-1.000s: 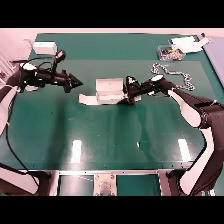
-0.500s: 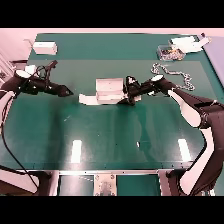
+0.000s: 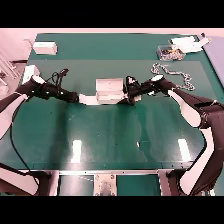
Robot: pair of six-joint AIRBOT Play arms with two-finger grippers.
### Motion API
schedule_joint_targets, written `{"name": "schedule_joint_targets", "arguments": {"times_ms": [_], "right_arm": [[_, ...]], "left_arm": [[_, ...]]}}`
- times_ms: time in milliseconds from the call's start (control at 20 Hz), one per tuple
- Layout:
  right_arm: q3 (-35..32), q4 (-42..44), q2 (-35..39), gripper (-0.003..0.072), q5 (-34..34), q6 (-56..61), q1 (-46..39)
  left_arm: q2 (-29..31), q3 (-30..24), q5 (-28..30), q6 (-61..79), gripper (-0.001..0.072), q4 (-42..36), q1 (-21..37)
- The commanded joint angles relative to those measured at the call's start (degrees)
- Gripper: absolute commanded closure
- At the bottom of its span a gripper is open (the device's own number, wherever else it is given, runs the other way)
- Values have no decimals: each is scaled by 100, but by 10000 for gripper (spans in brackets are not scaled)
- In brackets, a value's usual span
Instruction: Fold the box and place the chain.
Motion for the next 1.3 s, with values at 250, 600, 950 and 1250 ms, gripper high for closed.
{"name": "schedule_joint_targets", "arguments": {"times_ms": [250,600,950,1250], "right_arm": [[-2,0,0,102,0,0,2],[-2,0,0,102,0,0,2],[-2,0,0,102,0,0,2],[-2,0,0,102,0,0,2]], "left_arm": [[-114,-2,0,129,688,-551,-417],[-96,52,-85,595,686,-1172,-490],[-92,330,-396,575,685,-1231,-490],[-83,328,-365,566,685,-1283,-490]]}}
